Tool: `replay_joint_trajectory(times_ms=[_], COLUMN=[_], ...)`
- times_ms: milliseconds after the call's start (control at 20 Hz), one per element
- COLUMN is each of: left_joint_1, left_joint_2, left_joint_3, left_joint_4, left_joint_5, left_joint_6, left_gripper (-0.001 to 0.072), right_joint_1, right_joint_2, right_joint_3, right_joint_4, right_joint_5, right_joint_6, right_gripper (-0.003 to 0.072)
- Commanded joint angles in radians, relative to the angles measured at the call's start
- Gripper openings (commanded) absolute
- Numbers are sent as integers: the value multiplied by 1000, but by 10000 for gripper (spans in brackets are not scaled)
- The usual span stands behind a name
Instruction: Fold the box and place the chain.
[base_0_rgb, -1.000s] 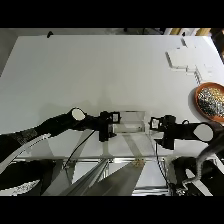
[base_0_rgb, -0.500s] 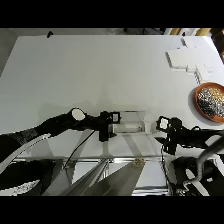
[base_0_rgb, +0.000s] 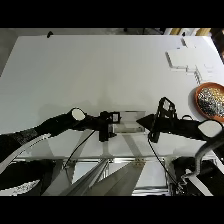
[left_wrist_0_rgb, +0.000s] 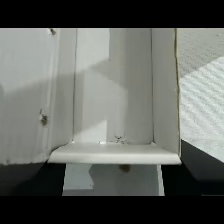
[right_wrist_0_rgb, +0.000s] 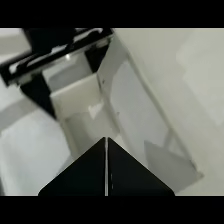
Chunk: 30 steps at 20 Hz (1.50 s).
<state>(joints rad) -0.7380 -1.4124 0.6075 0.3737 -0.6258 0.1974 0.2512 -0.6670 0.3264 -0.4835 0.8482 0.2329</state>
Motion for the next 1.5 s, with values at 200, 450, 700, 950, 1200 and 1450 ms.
replay_joint_trajectory(times_ms=[200,450,700,950,1200,1450], left_joint_1=[1,1,1,1,1,1], left_joint_2=[1,1,1,1,1,1], left_joint_3=[1,1,0,1,0,1], left_joint_4=[0,0,0,0,0,0], left_joint_5=[1,0,0,0,0,0], left_joint_6=[0,0,0,0,0,0], left_gripper=[173,173,173,173,173,173], right_joint_1=[1,1,1,1,1,1], right_joint_2=[-401,-528,-374,-100,-80,-90], right_joint_3=[143,170,170,170,110,3], right_joint_4=[191,-66,-200,-542,-679,-539], right_joint_5=[-252,-235,-163,-16,128,19], right_joint_6=[-86,136,189,53,-119,-283], right_gripper=[14,14,15,62,206,199])
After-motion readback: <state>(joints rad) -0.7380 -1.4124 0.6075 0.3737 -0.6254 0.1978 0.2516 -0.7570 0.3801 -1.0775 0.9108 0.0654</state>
